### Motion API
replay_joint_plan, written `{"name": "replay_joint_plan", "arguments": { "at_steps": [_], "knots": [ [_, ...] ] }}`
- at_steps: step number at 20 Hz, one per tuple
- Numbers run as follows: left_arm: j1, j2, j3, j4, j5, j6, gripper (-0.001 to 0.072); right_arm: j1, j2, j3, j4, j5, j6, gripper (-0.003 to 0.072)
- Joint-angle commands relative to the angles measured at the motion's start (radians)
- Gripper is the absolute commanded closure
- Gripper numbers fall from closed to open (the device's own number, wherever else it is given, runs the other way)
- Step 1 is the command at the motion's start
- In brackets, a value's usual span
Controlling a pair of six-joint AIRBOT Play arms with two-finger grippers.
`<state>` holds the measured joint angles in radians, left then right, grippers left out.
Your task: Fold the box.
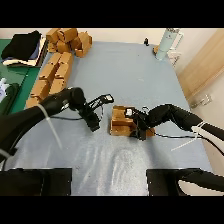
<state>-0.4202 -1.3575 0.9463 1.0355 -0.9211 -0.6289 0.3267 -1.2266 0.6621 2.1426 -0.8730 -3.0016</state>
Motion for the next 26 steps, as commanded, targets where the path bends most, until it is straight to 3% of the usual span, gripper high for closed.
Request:
{"name": "replay_joint_plan", "arguments": {
  "at_steps": [1,2,3,4,9,26],
  "knots": [
    [0.022,0.107,-0.173,-0.346,0.196,0.558,0.0693,-0.001,0.000,0.000,0.000,0.000,0.000,0.0159],
    [0.029,0.105,-0.199,-0.453,0.197,0.739,0.0648,-0.001,0.000,0.000,0.000,0.000,0.000,0.0159],
    [0.029,0.103,-0.225,-0.527,0.204,0.862,0.0223,-0.001,0.000,0.000,0.000,0.000,0.000,0.0159],
    [0.029,0.097,-0.246,-0.586,0.225,0.935,0.0022,-0.001,0.000,0.000,0.000,0.001,0.000,0.0160],
    [0.029,0.031,-0.256,-0.657,0.275,0.983,0.0021,-0.001,0.000,0.000,0.000,0.001,0.000,0.0159],
    [-0.017,-0.039,-0.208,-0.694,0.230,1.028,0.0023,-0.001,0.000,0.000,0.000,0.000,0.000,0.0160]
  ]
}}
